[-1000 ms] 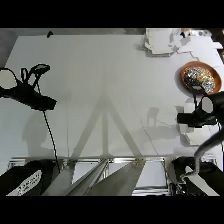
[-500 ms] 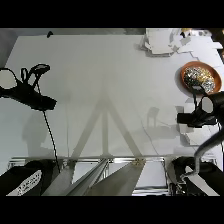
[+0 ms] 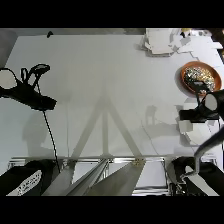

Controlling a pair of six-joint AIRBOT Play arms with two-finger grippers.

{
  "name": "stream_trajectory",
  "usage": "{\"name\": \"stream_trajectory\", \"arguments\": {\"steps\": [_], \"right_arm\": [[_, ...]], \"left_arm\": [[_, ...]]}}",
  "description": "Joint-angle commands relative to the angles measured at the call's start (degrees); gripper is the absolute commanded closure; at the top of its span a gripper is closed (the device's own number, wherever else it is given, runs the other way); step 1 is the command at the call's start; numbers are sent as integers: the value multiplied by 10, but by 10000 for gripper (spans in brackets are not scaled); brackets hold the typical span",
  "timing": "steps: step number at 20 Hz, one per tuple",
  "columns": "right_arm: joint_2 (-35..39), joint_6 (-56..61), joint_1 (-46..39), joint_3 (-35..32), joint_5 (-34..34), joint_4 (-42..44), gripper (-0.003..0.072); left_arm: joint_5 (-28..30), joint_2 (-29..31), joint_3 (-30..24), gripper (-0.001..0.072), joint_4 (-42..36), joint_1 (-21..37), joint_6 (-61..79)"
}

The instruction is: Fold the box and place the chain.

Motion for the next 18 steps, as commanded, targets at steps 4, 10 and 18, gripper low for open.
{"name": "stream_trajectory", "arguments": {"steps": [4,10,18], "right_arm": [[-29,-199,-265,167,-29,-13,670],[-158,-239,-501,221,-38,75,111],[-269,-343,-525,221,-8,38,162]], "left_arm": [[0,0,0,700,0,1,0],[0,0,0,700,0,1,0],[0,0,0,700,0,1,0]]}}
